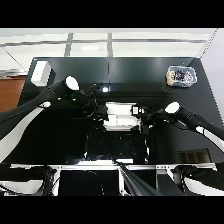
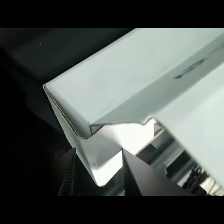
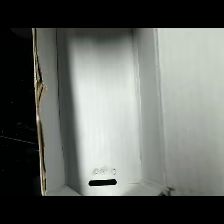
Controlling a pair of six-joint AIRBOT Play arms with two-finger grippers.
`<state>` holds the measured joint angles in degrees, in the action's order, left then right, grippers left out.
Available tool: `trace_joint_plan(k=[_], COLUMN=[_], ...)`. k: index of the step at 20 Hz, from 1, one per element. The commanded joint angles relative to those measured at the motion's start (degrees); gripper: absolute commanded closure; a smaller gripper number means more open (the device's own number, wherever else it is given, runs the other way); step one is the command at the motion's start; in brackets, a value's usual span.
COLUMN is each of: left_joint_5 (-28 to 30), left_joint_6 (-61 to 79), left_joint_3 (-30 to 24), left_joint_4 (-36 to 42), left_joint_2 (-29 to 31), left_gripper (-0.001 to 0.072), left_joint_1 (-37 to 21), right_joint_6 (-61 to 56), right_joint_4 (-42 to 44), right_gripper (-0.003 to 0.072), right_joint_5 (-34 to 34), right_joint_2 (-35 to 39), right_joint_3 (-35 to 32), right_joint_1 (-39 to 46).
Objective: Fold the box and place the chain.
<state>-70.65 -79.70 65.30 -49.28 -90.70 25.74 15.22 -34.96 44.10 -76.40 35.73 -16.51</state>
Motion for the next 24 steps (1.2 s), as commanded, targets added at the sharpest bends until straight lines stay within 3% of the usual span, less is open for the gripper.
trace_joint_plan(k=[1, 6, 15, 24], left_joint_5=[3.3, 5.8, 5.6, 4.7], left_joint_6=[-4.8, -10.0, -32.8, -45.3], left_joint_3=[0.3, 0.4, 4.9, 7.1], left_joint_4=[-2.8, -6.0, -31.3, -35.8], left_joint_2=[0.0, 0.0, 0.0, -1.2], left_gripper=[0.0365, 0.0365, 0.0365, 0.0367], left_joint_1=[2.0, 3.7, 14.3, 20.0], right_joint_6=[0.0, 0.0, 0.0, 0.0], right_joint_4=[0.0, 0.0, 0.0, 0.0], right_gripper=[0.0509, 0.0508, 0.0509, 0.0508], right_joint_5=[0.0, 0.0, 0.0, 0.0], right_joint_2=[0.0, 0.0, 0.0, 0.0], right_joint_3=[0.0, 0.0, 0.0, 0.0], right_joint_1=[0.0, 0.0, 0.0, 0.0])
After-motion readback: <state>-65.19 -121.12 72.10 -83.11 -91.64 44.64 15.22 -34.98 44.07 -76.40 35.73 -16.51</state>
